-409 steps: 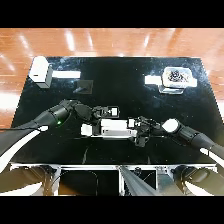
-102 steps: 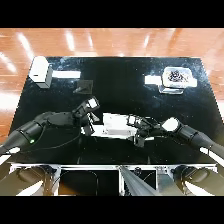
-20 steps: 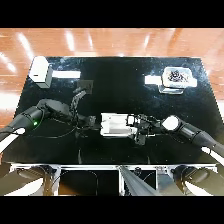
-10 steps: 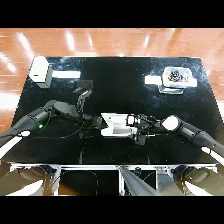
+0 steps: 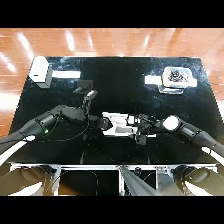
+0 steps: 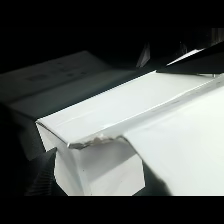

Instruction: Fold the box and place the chain.

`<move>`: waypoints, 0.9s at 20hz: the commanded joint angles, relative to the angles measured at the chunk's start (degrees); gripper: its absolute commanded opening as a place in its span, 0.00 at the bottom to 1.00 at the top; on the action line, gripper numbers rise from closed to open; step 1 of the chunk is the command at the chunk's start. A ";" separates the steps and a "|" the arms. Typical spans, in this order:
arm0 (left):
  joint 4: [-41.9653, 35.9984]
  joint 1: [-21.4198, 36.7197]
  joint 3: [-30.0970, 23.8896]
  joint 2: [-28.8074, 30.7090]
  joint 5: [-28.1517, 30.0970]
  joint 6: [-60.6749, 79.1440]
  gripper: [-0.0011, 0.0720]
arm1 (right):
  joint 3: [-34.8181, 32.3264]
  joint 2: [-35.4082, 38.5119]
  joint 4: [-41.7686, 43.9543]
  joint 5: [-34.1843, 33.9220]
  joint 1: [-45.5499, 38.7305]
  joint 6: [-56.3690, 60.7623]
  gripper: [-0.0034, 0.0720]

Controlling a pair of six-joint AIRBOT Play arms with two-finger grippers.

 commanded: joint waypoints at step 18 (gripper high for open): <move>14.01 -6.95 0.02 -0.33 -7.78 -15.39 0.85 | 0.07 0.02 0.15 0.00 0.00 -0.02 0.78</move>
